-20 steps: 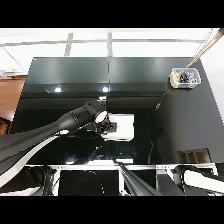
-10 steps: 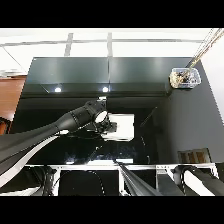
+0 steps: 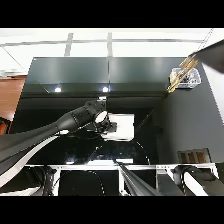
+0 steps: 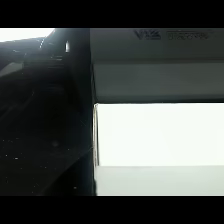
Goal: Fold the box and place the chain.
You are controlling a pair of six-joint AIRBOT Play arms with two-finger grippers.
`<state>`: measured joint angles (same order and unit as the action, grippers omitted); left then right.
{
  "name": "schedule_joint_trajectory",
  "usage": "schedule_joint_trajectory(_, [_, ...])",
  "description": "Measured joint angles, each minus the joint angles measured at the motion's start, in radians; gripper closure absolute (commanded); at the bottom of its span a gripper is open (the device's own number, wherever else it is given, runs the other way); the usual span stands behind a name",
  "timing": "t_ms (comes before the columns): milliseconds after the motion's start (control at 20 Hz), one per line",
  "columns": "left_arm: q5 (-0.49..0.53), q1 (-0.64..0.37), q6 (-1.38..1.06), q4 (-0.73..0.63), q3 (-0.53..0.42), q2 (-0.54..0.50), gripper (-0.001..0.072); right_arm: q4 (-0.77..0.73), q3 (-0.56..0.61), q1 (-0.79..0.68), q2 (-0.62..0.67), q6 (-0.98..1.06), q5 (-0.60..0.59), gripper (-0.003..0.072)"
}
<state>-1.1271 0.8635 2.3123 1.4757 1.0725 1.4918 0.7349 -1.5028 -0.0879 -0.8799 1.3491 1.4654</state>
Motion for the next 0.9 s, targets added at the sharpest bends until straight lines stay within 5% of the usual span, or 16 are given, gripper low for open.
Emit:
schedule_joint_trajectory(400, [0.000, 0.000, 0.000, 0.000, 0.000, 0.000, 0.0683, -0.119, 0.288, 0.061, 0.008, -0.045, -0.011, 0.0676])
schedule_joint_trajectory(900, [0.001, 0.000, 0.000, 0.000, 0.000, 0.000, 0.0683, -0.192, 0.632, 0.287, 0.004, -0.059, -0.216, 0.0673])
